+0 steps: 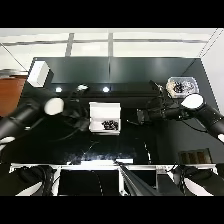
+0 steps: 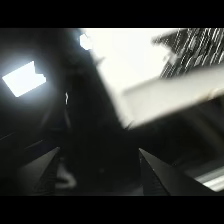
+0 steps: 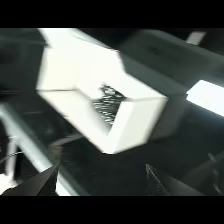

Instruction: Fold the box and place the chain.

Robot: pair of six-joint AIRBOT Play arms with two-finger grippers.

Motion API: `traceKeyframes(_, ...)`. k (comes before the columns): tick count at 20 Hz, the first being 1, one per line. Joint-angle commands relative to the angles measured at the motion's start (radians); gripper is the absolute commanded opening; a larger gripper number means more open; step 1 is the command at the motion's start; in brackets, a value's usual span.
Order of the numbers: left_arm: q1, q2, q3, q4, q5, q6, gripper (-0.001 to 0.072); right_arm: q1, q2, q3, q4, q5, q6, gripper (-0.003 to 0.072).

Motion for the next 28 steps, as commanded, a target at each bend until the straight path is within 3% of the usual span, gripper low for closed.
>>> traceKeyframes(1, 0.203, 0.125, -0.057, -0.061, -0.113, 0.292, 0.0575, 0.0, 0.0, 0.001, -0.101, -0.033, 0.092, 0.0709)
traceKeyframes(2, 0.294, 0.142, -0.084, -0.129, -0.121, 0.383, 0.069, 0.0, 0.0, 0.001, -0.097, -0.033, 0.094, 0.0702)
traceKeyframes(3, 0.395, 0.142, -0.113, -0.219, -0.131, 0.482, 0.0708, 0.001, 0.0, 0.001, -0.097, -0.032, 0.094, 0.0702)
traceKeyframes(6, 0.566, 0.139, -0.207, -0.414, 0.04, 0.732, 0.0708, 0.0, 0.0, 0.001, -0.097, -0.032, 0.105, 0.0702)
traceKeyframes(11, 0.553, 0.127, -0.295, -0.623, 0.238, 1.502, 0.0701, 0.001, 0.0, 0.001, -0.096, -0.032, 0.106, 0.0701)
traceKeyframes(15, 0.539, 0.022, -0.277, -0.721, 0.363, 1.658, 0.0697, 0.001, 0.0, 0.001, -0.087, -0.032, 0.126, 0.0701)
traceKeyframes(19, 0.539, -0.097, -0.216, -0.732, 0.346, 1.692, 0.069, 0.001, 0.0, 0.001, -0.087, -0.03, 0.127, 0.0701)
traceKeyframes(24, 0.535, -0.098, -0.219, -0.794, 0.134, 1.692, 0.0688, 0.0, 0.0, 0.001, -0.087, -0.046, 0.127, 0.0701)
traceKeyframes(28, 0.531, -0.1, -0.22, -0.787, 0.138, 1.78, 0.0678, 0.0, 0.0, 0.001, -0.087, -0.074, 0.127, 0.0701)
